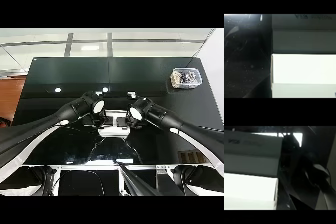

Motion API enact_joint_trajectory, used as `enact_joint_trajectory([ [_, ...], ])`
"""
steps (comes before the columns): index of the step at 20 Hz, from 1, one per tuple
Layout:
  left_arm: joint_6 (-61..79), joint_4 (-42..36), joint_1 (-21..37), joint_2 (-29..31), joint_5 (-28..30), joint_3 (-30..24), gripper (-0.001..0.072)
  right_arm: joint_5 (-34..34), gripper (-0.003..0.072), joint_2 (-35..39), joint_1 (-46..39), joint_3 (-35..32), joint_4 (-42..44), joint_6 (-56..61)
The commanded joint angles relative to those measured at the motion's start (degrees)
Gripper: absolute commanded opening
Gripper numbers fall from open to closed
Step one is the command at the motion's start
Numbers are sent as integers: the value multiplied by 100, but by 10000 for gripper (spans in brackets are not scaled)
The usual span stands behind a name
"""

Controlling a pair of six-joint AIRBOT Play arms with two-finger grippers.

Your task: Fold the box and place the chain.

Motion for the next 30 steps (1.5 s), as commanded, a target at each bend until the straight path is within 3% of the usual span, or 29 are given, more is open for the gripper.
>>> enact_joint_trajectory([
  [1,2,11,4,2,-7,0,30,59,279,-39,37,26,-94,271],
  [2,2,11,4,2,-4,0,30,59,226,-42,37,26,-92,271],
  [4,2,11,4,2,-2,0,30,59,17,-42,39,26,-63,271],
  [8,2,13,4,2,9,0,30,83,21,-42,37,28,-31,269],
  [9,2,13,4,2,11,0,30,85,164,-42,37,26,-31,271],
  [10,2,13,4,2,11,0,30,83,249,-42,37,26,-31,271],
  [11,2,13,4,2,13,0,30,85,252,-42,37,26,-33,271],
  [21,2,13,4,2,11,0,30,-42,250,-131,39,22,109,267],
  [23,2,11,4,2,9,0,30,-20,186,-186,39,22,184,267],
  [24,2,13,4,2,9,0,30,-2,52,-216,39,22,203,256],
  [25,2,13,4,2,9,0,30,-2,16,-229,39,22,205,247],
  [30,2,13,4,2,9,0,30,96,34,-199,37,24,149,166],
])
